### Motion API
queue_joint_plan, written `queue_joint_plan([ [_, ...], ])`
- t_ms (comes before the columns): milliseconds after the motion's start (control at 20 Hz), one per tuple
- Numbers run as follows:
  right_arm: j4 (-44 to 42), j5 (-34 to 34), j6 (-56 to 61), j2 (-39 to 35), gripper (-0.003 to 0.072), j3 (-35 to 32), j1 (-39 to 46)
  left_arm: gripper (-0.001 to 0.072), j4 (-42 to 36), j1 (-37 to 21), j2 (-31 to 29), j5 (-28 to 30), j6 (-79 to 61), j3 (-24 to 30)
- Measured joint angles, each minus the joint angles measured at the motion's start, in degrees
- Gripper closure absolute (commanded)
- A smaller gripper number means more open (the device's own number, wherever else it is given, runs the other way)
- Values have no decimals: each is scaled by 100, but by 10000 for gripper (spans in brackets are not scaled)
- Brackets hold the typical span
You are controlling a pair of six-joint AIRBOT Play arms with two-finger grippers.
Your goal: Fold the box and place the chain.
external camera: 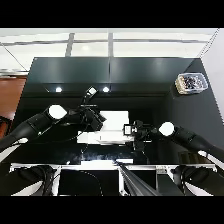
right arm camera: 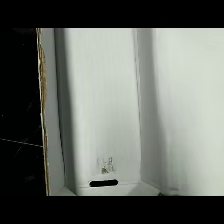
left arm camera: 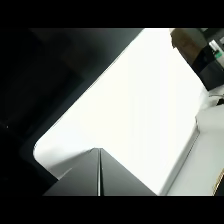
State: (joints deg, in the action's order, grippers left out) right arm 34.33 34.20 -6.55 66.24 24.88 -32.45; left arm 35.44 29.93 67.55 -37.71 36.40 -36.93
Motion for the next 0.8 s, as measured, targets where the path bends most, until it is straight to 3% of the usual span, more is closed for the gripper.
queue_joint_plan([
  [500,2,-13,4,0,644,0,0,690,210,39,741,-857,39,-535],
  [800,2,-20,4,0,644,0,0,690,651,37,699,-1163,109,-774],
])
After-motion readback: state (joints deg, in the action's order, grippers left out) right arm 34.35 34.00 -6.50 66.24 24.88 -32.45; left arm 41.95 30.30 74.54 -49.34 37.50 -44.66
